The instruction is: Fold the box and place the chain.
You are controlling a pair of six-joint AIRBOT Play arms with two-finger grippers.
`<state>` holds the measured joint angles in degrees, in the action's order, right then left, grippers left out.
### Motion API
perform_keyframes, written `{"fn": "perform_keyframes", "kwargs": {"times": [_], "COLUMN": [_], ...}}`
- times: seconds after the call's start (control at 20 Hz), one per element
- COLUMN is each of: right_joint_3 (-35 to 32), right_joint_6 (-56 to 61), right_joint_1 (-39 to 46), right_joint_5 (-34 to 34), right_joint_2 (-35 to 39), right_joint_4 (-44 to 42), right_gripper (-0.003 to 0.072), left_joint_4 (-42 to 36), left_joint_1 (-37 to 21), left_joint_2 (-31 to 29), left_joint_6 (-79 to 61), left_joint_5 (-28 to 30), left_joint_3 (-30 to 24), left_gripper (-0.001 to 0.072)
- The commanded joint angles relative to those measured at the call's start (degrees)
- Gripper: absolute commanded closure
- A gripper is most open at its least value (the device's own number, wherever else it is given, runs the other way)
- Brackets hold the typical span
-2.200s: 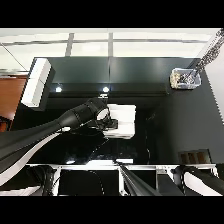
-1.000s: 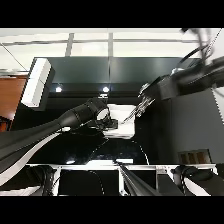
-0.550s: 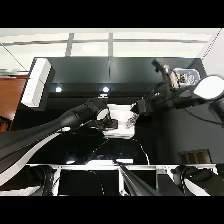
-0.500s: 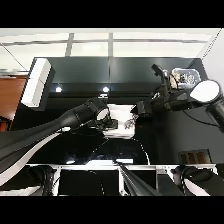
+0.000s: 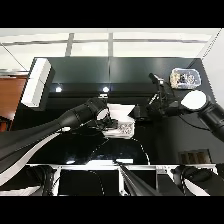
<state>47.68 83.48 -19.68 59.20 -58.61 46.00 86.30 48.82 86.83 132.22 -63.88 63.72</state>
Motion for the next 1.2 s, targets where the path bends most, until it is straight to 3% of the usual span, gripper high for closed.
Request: {"fn": "perform_keyframes", "kwargs": {"times": [0.0, 0.15, 0.3, 0.35, 0.4, 0.55, 0.6, 0.9, 1.15], "right_joint_3": [0.9, 0.7, -3.9, -6.0, -7.3, -6.5, -4.8, 12.7, 18.5], "right_joint_6": [0.2, 0.0, 0.9, 2.3, 3.4, 8.8, 10.3, 12.1, 12.1], "right_joint_1": [7.1, 13.1, 13.6, 13.6, 13.4, 13.4, 13.4, 11.5, 11.0], "right_joint_5": [7.1, 6.9, -6.6, -13.1, -18.1, -28.3, -28.7, -19.0, -15.2], "right_joint_2": [1.6, 2.8, 2.6, 2.2, 1.0, -6.6, -9.7, -27.2, -32.8], "right_joint_4": [8.2, 24.4, 36.7, 36.8, 36.8, 38.6, 39.3, 39.8, 43.4], "right_gripper": [0.0403, 0.0403, 0.0395, 0.0159, -0.0017, -0.0017, -0.0016, -0.0011, -0.0011], "left_joint_4": [0.0, 0.0, 0.0, 0.0, 0.0, 0.0, 0.0, 0.0, 0.0], "left_joint_1": [0.0, 0.0, 0.0, 0.0, 0.0, 0.0, 0.0, 0.0, 0.0], "left_joint_2": [0.0, 0.0, 0.0, 0.0, 0.0, 0.0, 0.0, 0.0, 0.0], "left_joint_6": [0.0, 0.0, 0.0, 0.0, 0.0, 0.0, 0.0, 0.0, 0.0], "left_joint_5": [0.2, 0.2, 0.3, 0.3, 0.3, 0.3, 0.3, 0.3, 0.3], "left_joint_3": [0.0, 0.0, 0.0, 0.0, 0.0, 0.0, 0.0, 0.0, 0.0], "left_gripper": [0.0683, 0.0683, 0.0683, 0.0683, 0.0683, 0.0683, 0.0683, 0.0683, 0.0683]}}
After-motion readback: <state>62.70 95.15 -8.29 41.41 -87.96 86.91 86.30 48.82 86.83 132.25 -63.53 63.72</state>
